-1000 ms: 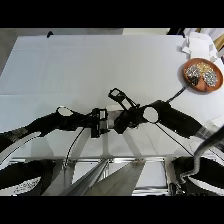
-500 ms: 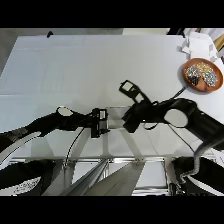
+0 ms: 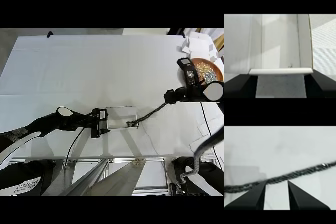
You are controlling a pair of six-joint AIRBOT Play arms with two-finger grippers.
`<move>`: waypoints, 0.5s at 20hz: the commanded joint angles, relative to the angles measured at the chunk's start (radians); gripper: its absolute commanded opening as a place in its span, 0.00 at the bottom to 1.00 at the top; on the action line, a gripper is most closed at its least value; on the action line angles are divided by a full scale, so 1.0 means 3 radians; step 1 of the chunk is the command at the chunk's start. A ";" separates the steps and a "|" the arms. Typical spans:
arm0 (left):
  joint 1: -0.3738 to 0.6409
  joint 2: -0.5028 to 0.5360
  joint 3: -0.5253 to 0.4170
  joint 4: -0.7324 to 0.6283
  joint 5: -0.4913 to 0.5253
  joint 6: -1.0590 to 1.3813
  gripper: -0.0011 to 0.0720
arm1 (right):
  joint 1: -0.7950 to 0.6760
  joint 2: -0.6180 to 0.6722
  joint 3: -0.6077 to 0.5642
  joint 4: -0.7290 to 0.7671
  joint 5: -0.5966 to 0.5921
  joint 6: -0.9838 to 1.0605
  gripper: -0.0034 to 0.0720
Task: Fold the box and place the chain.
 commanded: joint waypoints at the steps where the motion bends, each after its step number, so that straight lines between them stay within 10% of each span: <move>1: 0.0000 -0.0001 0.0000 0.0000 0.0001 -0.0001 0.38 | -0.0286 -0.0434 0.0000 -0.0061 0.0004 0.0099 0.49; 10: 0.0000 -0.0001 0.0000 0.0000 0.0001 -0.0001 0.38 | 0.0074 -0.1047 0.0000 -0.0113 -0.0088 0.0224 0.49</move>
